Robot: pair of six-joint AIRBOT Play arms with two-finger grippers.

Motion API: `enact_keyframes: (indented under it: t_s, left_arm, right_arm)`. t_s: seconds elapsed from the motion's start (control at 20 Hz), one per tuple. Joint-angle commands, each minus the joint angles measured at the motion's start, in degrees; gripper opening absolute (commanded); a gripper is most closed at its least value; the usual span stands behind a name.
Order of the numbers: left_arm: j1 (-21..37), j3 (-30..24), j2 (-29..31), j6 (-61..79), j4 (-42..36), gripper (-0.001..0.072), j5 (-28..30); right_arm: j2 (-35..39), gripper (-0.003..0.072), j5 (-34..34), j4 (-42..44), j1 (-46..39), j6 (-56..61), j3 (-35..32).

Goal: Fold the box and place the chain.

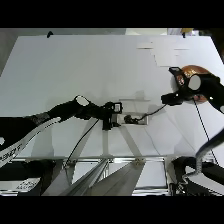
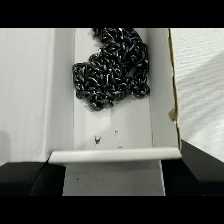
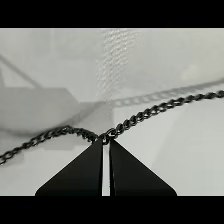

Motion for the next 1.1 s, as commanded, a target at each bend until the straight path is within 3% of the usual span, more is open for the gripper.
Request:
enact_keyframes:
  t_s: [0.0, 0.25, 0.45, 0.75, 1.05]
  left_arm:
    - [0.0, 0.0, 0.0, 0.0, 0.0, 0.0170, 0.0]
    - [0.0, 0.0, 0.0, 0.0, 0.0, 0.0170, 0.0]
    - [0.0, 0.0, 0.0, 0.0, 0.0, 0.0170, 0.0]
    - [0.0, 0.0, 0.0, 0.0, 0.0, 0.0170, 0.0]
    - [0.0, 0.0, 0.0, 0.0, 0.0, 0.0170, 0.0]
  right_arm:
    - [10.0, 0.0018, 2.9, 2.0, 0.1, 0.0, 0.0]
    - [23.8, 0.0018, 8.2, 19.8, 0.1, -6.0, 0.0]
    - [29.1, 0.0018, 9.9, 34.3, 0.8, -9.1, 0.0]
    - [28.2, 0.0018, 2.5, 35.2, 16.0, -9.9, 0.0]
    - [19.0, 0.0018, -1.4, 27.8, 23.1, -4.9, 0.0]
